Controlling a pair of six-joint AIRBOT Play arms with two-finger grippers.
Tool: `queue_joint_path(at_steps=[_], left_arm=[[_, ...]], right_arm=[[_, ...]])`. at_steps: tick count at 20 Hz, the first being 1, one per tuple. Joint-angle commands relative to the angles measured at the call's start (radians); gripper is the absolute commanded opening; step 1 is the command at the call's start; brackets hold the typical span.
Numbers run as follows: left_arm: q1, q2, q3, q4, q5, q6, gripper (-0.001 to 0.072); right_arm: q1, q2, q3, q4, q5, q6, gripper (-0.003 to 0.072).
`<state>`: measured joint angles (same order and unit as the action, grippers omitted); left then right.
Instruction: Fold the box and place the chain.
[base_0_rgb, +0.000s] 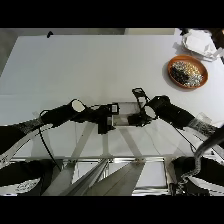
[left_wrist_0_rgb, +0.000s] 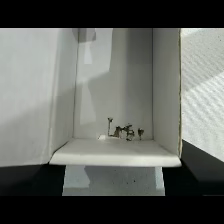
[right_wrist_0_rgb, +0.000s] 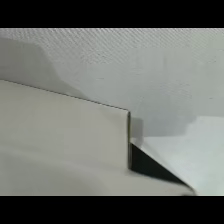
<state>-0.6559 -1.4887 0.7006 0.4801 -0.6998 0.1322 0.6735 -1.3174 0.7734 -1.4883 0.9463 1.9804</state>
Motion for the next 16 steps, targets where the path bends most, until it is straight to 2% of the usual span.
queue_joint_path(at_steps=[1, 5, 6, 7, 8, 9, 13, 16], left_arm=[[0.0, 0.0, 0.0, 0.0, 0.0, -0.001, 0.0345], [0.0, 0.0, 0.0, -0.001, 0.0, -0.001, 0.0345], [0.0, 0.0, 0.0, 0.0, 0.0, -0.001, 0.0345], [0.0, 0.0, 0.0, 0.0, 0.0, -0.001, 0.0345], [0.0, 0.0, 0.0, 0.0, 0.0, -0.001, 0.0345], [0.0, 0.0, 0.0, 0.0, 0.0, -0.001, 0.0345], [0.0, 0.0, 0.0, 0.0, 0.0, -0.001, 0.0345], [0.0, 0.0, 0.0, 0.0, 0.0, -0.001, 0.0345]], right_arm=[[0.0, 0.001, 0.001, 0.001, -0.005, 0.003, 0.0021], [0.0, 0.001, 0.001, 0.002, -0.005, 0.002, 0.0018], [0.0, 0.003, 0.001, 0.003, 0.0, 0.002, 0.0106], [0.0, 0.012, 0.001, -0.001, 0.01, 0.0, 0.0249], [0.0, 0.027, 0.001, -0.008, 0.017, -0.016, 0.0358], [-0.001, 0.055, 0.001, -0.01, 0.027, -0.064, 0.0385], [-0.008, 0.201, 0.001, -0.101, 0.062, -0.131, 0.0399], [-0.073, 0.327, 0.001, -0.132, 0.108, -0.182, 0.0399]])
